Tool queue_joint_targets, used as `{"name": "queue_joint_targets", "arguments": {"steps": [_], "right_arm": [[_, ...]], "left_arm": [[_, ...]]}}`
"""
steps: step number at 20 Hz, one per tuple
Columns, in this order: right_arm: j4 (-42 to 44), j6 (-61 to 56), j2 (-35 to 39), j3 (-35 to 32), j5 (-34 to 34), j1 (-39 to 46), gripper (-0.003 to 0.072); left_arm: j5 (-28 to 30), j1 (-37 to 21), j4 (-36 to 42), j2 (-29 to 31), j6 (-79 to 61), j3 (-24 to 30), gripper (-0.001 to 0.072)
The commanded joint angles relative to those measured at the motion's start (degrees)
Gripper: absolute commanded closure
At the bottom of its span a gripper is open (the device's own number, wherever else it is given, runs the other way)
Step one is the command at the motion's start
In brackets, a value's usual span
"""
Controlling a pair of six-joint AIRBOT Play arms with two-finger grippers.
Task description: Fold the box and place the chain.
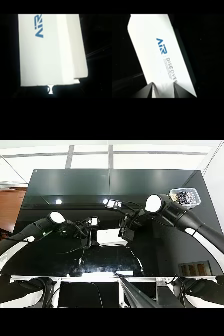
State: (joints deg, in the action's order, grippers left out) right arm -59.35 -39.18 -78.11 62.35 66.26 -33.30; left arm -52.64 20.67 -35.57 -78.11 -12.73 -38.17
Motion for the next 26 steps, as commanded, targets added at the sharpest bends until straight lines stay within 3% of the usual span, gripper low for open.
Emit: {"name": "queue_joint_targets", "arguments": {"steps": [1, 4, 8, 9, 26], "right_arm": [[-0.9, -1.4, 0.0, 0.0, 0.0, 0.0, 0.0365], [-0.9, -1.4, 0.0, 0.0, 0.1, 0.0, 0.0495], [-0.9, -1.7, 0.0, 0.0, -0.5, 0.0, 0.0498], [-0.9, -2.0, 0.1, 0.0, -0.6, 0.0, 0.0564], [-1.4, -3.7, 0.2, 0.0, 0.6, 0.0, 0.0529]], "left_arm": [[0.2, 0.0, 0.0, 0.0, 0.1, 0.0, 0.0241], [0.2, 0.0, 0.0, 0.0, 0.1, 0.0, 0.0241], [0.2, 0.0, 0.0, 0.0, 0.1, 0.0, 0.0241], [0.2, 0.0, 0.0, 0.0, 0.1, 0.0, 0.0241], [0.2, 0.0, 0.0, 0.0, 0.1, 0.0, 0.0241]]}}
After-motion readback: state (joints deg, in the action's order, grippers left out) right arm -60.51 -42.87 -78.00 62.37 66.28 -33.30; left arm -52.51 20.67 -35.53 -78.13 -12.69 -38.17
